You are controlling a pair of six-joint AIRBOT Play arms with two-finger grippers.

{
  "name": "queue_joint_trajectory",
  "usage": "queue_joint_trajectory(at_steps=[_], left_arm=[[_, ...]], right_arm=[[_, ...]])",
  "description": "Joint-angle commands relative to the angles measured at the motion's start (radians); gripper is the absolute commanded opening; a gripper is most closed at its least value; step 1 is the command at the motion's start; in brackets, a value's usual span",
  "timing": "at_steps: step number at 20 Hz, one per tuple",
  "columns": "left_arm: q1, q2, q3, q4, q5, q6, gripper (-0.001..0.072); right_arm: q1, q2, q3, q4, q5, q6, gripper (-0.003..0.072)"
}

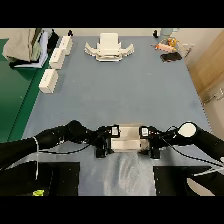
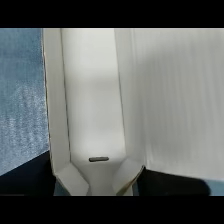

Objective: Fold the box.

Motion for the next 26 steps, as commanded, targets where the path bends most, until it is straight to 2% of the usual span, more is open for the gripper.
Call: queue_joint_trajectory(at_steps=[1,6,12,15,18,19,22,26], left_arm=[[0.0,0.0,0.001,0.002,-0.005,0.001,0.0431],[0.0,0.0,0.001,0.002,-0.005,0.001,0.0431],[0.0,0.0,0.001,0.002,-0.005,0.001,0.0431],[0.0,0.0,0.001,0.002,-0.005,0.001,0.0431],[0.0,0.0,0.001,0.002,-0.005,0.001,0.0431],[0.0,0.0,0.001,0.002,-0.005,0.001,0.0431],[0.0,0.0,0.001,0.002,-0.005,0.001,0.0431],[0.0,0.0,0.001,0.001,-0.005,0.001,0.0431]], right_arm=[[0.0,0.069,0.001,-0.083,0.04,0.119,0.072],[0.0,0.213,0.001,-0.219,0.117,0.323,0.072],[0.0,0.448,0.001,-0.238,0.133,0.486,0.072],[0.0,0.546,0.001,-0.039,0.155,0.571,0.072],[0.0,0.586,0.001,0.237,0.11,0.955,0.072],[0.0,0.585,0.0,0.26,0.099,1.103,0.072],[0.0,0.572,0.0,0.265,0.09,1.381,0.072],[0.0,0.571,0.0,0.27,0.032,1.474,0.0711]])
